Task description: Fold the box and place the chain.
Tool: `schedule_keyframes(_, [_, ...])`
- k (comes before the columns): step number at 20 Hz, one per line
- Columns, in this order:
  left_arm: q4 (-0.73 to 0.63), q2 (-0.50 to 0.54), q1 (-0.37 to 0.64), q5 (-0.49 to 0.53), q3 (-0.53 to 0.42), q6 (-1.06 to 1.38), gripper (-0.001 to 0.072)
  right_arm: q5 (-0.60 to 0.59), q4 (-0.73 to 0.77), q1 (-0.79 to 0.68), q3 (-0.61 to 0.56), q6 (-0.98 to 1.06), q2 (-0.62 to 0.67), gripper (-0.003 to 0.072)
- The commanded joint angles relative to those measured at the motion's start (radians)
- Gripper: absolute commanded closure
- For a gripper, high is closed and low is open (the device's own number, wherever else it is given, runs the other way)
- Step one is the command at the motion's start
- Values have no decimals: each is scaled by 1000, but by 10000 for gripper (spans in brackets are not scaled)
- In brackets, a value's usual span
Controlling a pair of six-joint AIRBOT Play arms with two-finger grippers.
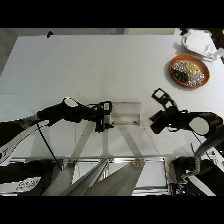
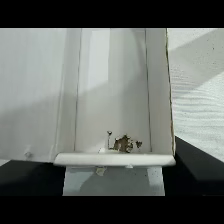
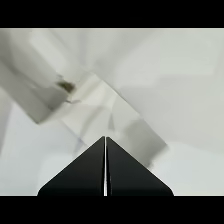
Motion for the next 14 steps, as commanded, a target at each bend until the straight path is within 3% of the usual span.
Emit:
schedule_keyframes(1, [0, 0, 0, 0, 0, 0, 384, 128, -117, -146, 1, 303, 41, 666])
schedule_keyframes(7, [0, 0, 0, 0, 0, 0, 384, 66, -65, -265, -33, 328, -17, 666])
schedule_keyframes(14, [0, 0, 0, 0, 0, 0, 384, -43, 405, -265, -92, 8, -231, 666])
